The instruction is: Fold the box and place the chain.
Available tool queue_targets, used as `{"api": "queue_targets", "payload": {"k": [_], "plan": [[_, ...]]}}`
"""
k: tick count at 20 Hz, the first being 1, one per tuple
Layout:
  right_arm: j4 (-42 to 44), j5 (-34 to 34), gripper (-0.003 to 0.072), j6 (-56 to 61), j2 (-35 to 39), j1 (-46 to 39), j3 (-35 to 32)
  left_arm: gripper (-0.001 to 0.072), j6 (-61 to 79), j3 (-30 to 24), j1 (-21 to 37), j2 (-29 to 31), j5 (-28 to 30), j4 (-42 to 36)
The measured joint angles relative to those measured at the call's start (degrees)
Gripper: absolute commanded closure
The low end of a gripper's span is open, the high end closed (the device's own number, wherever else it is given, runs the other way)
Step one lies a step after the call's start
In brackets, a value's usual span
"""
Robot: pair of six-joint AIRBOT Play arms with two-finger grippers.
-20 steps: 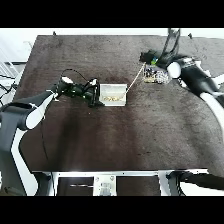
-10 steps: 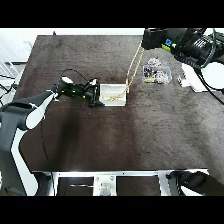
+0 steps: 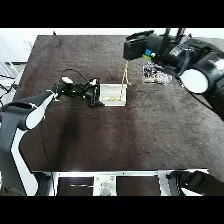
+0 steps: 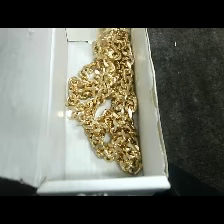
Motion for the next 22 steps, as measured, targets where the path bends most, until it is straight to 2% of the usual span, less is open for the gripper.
{"api": "queue_targets", "payload": {"k": [10,18,22], "plan": [[-3.3,1.5,0.0676,0.8,-3.1,0.7,0.1,0.0219,0.0,0.0,0.0,0.0,0.0,0.0],[-13.8,10.8,0.0676,1.3,-2.3,-2.3,2.0,0.0219,0.0,0.0,0.0,0.0,0.0,0.0],[-15.1,12.9,0.0676,1.7,-1.5,-2.0,2.3,0.0219,0.0,0.0,0.0,0.0,0.0,0.0]]}}
